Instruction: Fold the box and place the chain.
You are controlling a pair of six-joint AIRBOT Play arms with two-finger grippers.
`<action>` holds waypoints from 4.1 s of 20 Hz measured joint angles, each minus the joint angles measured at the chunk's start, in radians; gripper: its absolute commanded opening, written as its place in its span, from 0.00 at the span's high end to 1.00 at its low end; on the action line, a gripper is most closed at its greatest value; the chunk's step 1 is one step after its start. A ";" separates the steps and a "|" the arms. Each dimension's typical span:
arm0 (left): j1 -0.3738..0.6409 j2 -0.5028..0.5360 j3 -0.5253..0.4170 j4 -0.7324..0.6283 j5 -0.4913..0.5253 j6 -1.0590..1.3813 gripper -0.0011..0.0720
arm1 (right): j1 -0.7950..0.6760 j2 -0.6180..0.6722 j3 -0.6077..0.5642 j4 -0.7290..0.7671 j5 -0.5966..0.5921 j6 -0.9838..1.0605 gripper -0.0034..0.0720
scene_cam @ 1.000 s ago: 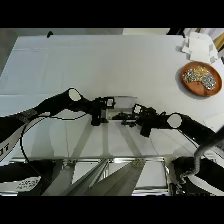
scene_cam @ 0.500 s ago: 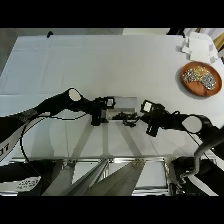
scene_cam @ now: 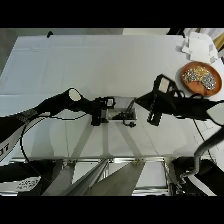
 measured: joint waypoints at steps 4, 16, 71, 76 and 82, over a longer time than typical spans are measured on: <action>0.000 0.000 0.000 0.000 0.000 0.000 0.97 | 0.000 -0.022 0.046 0.032 0.012 0.001 0.94; 0.000 0.000 0.000 0.000 0.000 0.000 0.97 | 0.082 -0.375 0.063 0.030 0.085 0.092 0.90; 0.000 0.000 0.000 0.000 0.000 -0.001 0.97 | 0.254 -0.366 -0.245 -0.380 -0.269 0.937 0.57; 0.000 0.000 0.000 0.000 0.001 -0.001 0.97 | 0.256 -0.388 -0.245 -0.381 -0.285 0.943 0.61; 0.000 0.000 0.000 0.000 0.001 0.000 0.97 | 0.266 -0.408 -0.243 -0.385 -0.270 0.946 0.89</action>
